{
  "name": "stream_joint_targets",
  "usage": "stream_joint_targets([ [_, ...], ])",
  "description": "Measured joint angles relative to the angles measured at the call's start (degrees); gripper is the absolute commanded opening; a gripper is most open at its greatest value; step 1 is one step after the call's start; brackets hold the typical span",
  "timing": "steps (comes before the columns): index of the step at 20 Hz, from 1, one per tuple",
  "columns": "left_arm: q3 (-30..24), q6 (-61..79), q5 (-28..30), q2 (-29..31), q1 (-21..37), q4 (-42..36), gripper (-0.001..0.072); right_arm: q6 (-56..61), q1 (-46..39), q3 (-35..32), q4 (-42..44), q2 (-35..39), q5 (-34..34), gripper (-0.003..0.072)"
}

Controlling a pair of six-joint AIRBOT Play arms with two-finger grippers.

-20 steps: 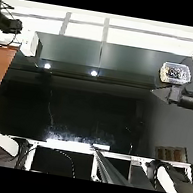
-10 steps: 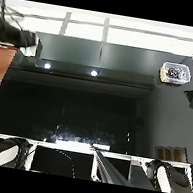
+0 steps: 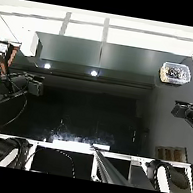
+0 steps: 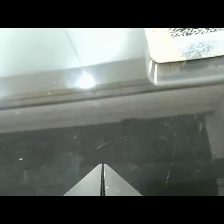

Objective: Fold the box and place the chain.

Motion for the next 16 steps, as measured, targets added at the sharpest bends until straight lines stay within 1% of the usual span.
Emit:
stream_joint_targets([
  [6,-1.99,0.00,1.99,1.92,-0.28,-0.09,0.0030,-0.13,0.00,-1.27,-0.48,0.24,-1.86,0.0018],
  [16,-2.25,0.00,2.45,2.21,-0.28,-0.13,0.0030,-0.15,0.00,-1.42,-0.57,0.24,-2.25,0.0018],
])
